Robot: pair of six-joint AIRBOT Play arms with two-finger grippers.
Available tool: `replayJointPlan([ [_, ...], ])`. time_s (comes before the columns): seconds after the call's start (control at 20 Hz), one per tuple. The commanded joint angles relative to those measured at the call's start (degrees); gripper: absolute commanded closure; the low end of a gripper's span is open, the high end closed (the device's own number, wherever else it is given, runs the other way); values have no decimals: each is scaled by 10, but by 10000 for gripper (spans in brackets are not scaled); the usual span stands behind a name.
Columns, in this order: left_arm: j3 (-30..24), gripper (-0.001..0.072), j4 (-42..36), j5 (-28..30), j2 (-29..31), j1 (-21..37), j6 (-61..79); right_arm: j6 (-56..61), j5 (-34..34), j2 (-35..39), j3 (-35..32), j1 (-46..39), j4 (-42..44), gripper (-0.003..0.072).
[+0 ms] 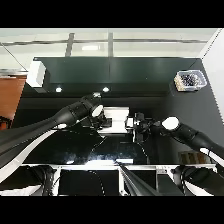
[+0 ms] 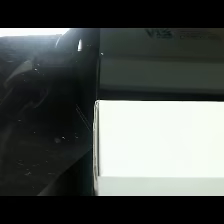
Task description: Fold the box and place the chain.
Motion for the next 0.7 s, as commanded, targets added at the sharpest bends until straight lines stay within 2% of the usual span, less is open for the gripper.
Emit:
replayJointPlan([
  [0.0, 0, 681, -3, 2, 0, 0, -1, -5, -35, -18, 0, 19, 47, 556],
  [0.3, 0, 681, -3, 2, 0, 0, -1, 9, -45, -26, 1, 25, 46, 557],
  [0.35, 0, 681, -3, 2, 0, 0, -1, 21, -53, -26, 1, 25, 46, 460],
  [0.4, 0, 681, -3, 2, 0, 0, -1, 26, -56, -26, 1, 25, 45, 325],
  [0.45, 0, 681, -3, 2, 0, 0, -1, 26, -56, -26, 1, 25, 45, 312],
  [0.5, 0, 681, -3, 2, 0, 0, -1, 26, -56, -26, 1, 25, 45, 381],
  [0.55, 0, 681, -3, 2, 0, 0, -1, 27, -53, -26, 1, 25, 45, 522],
  [0.65, 0, 681, -3, 2, 0, 0, -1, 33, -55, -26, 1, 25, 45, 362],
])
